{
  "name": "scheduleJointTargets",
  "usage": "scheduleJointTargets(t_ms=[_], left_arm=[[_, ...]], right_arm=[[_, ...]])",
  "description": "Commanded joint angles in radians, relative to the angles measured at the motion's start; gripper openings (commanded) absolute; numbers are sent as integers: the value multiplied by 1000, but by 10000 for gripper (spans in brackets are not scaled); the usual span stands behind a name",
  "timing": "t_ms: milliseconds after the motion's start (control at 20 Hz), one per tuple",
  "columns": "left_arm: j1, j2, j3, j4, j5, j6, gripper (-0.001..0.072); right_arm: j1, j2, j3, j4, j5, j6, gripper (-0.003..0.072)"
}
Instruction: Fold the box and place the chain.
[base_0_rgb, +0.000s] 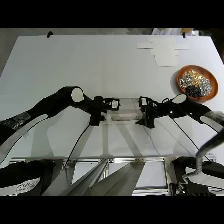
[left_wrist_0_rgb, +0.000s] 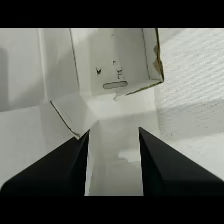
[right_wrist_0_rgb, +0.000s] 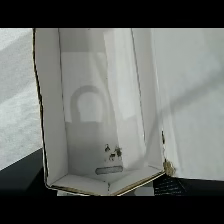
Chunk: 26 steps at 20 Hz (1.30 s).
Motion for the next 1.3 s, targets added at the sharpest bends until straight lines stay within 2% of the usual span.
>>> scheduleJointTargets(t_ms=[0,150,300,550,750,900,1250], left_arm=[[0,-1,0,-15,19,34,339],[0,-1,0,-15,13,29,309],[-8,-1,0,-16,16,27,309],[-59,-26,0,-57,90,28,309],[-69,-28,0,-64,109,27,308],[-69,-28,0,-68,109,27,135],[-84,-29,0,-97,143,27,130]], right_arm=[[0,0,0,0,0,0,337],[0,0,0,0,0,0,337],[0,0,0,0,0,0,337],[0,0,0,0,0,0,337],[0,0,0,0,0,0,337],[0,0,0,0,0,0,337],[0,0,0,0,0,0,337]])
